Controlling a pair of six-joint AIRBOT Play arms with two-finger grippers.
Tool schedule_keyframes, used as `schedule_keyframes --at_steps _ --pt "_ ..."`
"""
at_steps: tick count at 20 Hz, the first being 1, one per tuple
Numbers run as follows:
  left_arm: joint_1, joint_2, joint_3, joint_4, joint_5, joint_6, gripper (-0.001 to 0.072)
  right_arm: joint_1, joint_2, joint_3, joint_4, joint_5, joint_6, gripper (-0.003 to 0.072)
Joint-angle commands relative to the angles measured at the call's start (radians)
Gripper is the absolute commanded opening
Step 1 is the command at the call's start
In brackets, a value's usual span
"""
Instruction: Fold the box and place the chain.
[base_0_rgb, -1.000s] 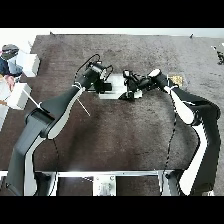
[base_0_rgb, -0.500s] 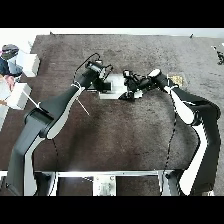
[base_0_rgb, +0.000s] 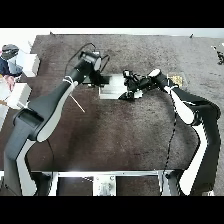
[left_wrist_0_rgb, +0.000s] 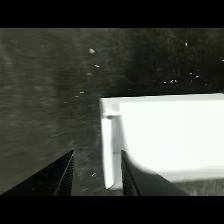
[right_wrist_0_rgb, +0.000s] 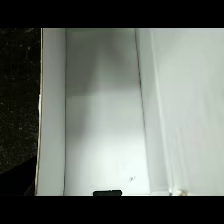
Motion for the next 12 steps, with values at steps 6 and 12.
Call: schedule_keyframes --at_steps 6,12 --pt "0.019 0.119 -0.001 0.01 0.139 0.398 0.0314 0.0 0.0 0.0 0.0 0.0 0.0 0.0465" --pt "0.138 0.119 -0.003 -0.262 0.21 0.78 0.0363 -0.001 0.0 0.0 0.0 0.0 0.0 0.0465"
